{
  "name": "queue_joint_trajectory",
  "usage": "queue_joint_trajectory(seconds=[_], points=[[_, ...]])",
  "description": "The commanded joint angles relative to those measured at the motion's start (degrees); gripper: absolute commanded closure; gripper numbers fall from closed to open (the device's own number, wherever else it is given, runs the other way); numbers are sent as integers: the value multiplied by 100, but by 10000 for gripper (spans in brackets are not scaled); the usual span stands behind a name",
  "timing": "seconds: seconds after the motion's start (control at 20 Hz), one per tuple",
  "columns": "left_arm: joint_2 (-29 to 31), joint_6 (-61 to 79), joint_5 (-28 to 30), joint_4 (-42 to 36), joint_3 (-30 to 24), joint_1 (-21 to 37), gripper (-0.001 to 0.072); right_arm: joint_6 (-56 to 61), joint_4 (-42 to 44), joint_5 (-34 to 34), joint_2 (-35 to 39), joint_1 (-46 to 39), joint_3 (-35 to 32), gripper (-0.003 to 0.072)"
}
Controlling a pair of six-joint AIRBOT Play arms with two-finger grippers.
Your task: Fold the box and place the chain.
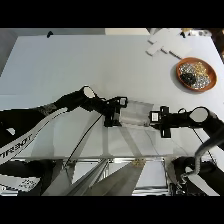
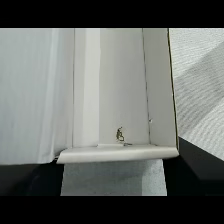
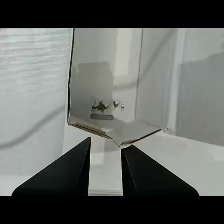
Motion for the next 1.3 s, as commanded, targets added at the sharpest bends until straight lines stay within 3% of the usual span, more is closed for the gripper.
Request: queue_joint_trajectory(seconds=[0.0, 0.65, 0.75, 0.85, 0.9, 1.25], points=[[2, 2, 0, 0, 0, 4, 539, 50, 57, -308, -9, 188, -83, 499], [2, 2, 0, 2, 0, 4, 539, 0, 1038, -603, -9, 188, -155, 514], [2, 2, 0, 0, 0, 4, 539, 0, 1036, -601, -9, 188, -155, 449], [2, 2, 0, 0, 0, 4, 539, 2, 1038, -584, -9, 188, -162, 245], [2, 2, 2, 0, 0, 4, 539, 2, 1058, -588, -9, 188, -181, 210], [2, 2, 0, 0, 0, 4, 539, 153, 1049, -634, -9, 188, -315, 210]])
